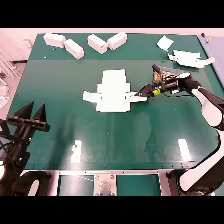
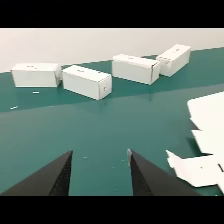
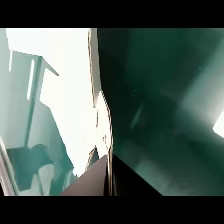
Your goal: Fold the box and place the chain.
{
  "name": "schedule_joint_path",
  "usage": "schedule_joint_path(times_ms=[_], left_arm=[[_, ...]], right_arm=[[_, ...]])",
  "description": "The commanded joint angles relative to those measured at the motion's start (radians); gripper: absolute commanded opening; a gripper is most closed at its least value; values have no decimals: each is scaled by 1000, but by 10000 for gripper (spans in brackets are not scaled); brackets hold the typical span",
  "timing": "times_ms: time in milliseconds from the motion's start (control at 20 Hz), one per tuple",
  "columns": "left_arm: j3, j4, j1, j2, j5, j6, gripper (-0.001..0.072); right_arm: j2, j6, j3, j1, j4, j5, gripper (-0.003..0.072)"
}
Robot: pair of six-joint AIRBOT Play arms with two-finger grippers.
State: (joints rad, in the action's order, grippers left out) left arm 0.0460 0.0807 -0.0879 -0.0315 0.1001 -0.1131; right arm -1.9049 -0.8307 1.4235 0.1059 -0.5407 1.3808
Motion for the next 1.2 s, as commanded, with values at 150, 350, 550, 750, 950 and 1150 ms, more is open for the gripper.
schedule_joint_path(times_ms=[150, 350, 550, 750, 950, 1150], left_arm=[[0, 3, 0, 0, 130, 35, 463], [20, 2, 0, -20, 129, 91, 461], [163, -45, 0, -266, 199, 114, 444], [392, -104, 0, -660, 294, 150, 444], [632, -231, 0, -1012, 435, 270, 445], [887, -467, 0, -1290, 608, 504, 445]], right_arm=[[0, 23, -35, -24, -12, -65, -4], [0, 23, -36, -25, -65, -64, -4], [0, 23, -36, -25, -100, -64, -3], [0, 27, -36, -25, -104, -65, -3], [0, 31, -36, -25, -104, -65, -3], [0, 31, -36, -22, -104, -65, -3]])
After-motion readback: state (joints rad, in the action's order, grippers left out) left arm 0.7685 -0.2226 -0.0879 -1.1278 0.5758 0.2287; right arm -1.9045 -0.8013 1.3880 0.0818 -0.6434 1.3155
